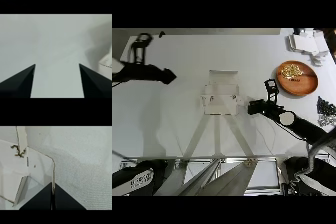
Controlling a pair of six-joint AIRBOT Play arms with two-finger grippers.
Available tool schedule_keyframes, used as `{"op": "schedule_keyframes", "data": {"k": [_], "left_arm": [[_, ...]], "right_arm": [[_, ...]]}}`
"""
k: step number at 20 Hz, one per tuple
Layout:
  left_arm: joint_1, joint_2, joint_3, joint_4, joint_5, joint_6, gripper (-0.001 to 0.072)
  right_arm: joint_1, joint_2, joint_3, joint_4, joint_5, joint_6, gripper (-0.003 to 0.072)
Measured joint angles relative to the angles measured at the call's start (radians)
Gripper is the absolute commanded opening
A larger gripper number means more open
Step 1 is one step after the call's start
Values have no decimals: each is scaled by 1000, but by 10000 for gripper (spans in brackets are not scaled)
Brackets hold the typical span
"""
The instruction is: Fold the box and place the chain.
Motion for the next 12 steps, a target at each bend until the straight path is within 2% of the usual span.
{"op": "schedule_keyframes", "data": {"k": [2,5,9,12], "left_arm": [[-34,-150,135,-76,-119,114,706],[-63,-315,274,-190,-220,277,706],[-88,-469,391,-366,-267,455,706],[-109,-556,469,-435,-289,511,705]], "right_arm": [[0,0,0,0,0,0,16],[0,0,0,0,0,0,16],[0,0,0,0,0,0,16],[0,0,0,0,0,0,16]]}}
